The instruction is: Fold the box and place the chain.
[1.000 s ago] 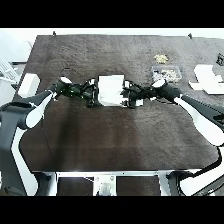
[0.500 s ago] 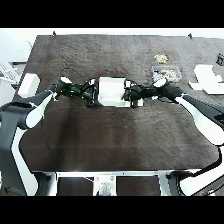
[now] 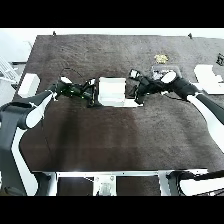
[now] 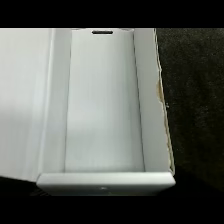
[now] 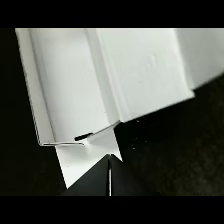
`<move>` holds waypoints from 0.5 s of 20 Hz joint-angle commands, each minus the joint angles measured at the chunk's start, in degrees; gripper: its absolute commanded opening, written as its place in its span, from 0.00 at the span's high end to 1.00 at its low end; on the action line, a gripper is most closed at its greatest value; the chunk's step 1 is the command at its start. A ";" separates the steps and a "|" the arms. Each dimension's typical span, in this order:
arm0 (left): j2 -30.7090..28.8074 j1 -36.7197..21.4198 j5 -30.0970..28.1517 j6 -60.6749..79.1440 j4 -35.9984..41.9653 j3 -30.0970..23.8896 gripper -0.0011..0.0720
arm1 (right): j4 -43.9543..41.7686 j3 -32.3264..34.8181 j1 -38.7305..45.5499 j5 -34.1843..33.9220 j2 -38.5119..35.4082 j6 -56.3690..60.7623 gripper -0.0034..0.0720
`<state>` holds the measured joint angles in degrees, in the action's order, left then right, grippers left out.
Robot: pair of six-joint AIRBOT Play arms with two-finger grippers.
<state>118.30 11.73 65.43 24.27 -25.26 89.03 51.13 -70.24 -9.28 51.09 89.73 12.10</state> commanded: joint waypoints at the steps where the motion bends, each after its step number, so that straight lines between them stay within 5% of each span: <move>1: 0.02 -0.02 -0.07 -0.02 0.00 0.02 0.59 | 1.01 -0.04 3.58 0.33 -3.72 18.58 0.94; 6: 0.02 -0.02 -0.11 -0.02 0.00 0.02 0.59 | 0.98 2.19 14.38 6.51 -3.74 37.03 0.94; 10: 0.02 -0.02 -0.09 -0.02 0.00 0.02 0.59 | 0.57 5.20 19.61 8.72 -2.82 40.02 0.94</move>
<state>118.30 11.73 65.39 24.25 -25.26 89.03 52.10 -66.74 6.55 57.32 86.43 46.61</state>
